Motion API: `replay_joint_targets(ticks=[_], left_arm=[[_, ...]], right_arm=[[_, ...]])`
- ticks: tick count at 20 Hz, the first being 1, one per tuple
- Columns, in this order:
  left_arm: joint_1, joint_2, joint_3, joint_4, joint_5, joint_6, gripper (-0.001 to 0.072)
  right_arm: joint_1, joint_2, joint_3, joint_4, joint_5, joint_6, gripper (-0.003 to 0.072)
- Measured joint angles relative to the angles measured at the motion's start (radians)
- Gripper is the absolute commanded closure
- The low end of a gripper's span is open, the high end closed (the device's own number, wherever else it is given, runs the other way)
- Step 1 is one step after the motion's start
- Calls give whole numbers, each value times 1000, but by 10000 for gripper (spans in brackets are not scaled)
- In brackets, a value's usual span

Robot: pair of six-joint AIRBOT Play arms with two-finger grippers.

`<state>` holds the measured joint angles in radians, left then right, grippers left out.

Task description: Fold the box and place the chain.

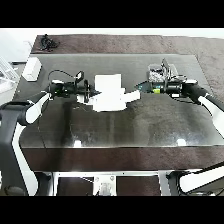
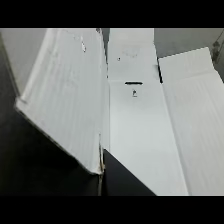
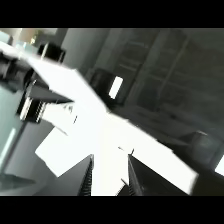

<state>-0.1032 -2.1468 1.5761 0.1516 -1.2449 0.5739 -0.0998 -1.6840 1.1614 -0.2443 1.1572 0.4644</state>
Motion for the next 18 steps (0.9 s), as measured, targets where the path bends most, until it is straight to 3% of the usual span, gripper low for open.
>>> replay_joint_targets(ticks=[4,8,14,18], left_arm=[[0,0,0,-1,0,0,689],[0,0,0,-2,2,0,689],[0,0,0,-2,5,0,689],[0,0,0,-2,7,0,689]], right_arm=[[44,31,-42,-25,-13,-329,289],[105,43,-53,-96,-66,-629,162],[211,64,-58,-343,-124,-769,149],[282,69,-61,-419,-211,-792,148]])
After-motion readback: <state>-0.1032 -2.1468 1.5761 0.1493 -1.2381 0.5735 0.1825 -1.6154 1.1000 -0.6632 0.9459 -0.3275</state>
